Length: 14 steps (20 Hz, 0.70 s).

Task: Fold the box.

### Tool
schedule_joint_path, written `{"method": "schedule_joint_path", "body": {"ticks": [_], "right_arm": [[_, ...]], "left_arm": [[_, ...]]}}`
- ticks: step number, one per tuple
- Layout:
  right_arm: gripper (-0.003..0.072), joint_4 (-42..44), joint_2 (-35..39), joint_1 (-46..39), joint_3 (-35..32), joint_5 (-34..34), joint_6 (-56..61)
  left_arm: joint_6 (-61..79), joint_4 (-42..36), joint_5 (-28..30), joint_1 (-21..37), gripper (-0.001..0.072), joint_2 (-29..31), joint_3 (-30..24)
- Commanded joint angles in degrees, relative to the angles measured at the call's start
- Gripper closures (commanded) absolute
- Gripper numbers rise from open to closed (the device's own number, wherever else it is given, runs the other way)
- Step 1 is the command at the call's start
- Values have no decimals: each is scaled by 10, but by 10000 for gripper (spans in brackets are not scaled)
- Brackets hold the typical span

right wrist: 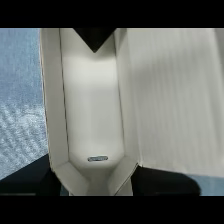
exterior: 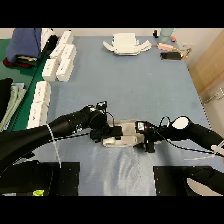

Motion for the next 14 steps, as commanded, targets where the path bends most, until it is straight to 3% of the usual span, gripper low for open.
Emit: {"method": "schedule_joint_path", "body": {"ticks": [1,14], "right_arm": [[175,1,0,0,0,0,0],[176,1,0,0,0,0,0]], "left_arm": [[0,-28,4,1,34,2,5],[2,-15,-89,18,34,31,41]]}}
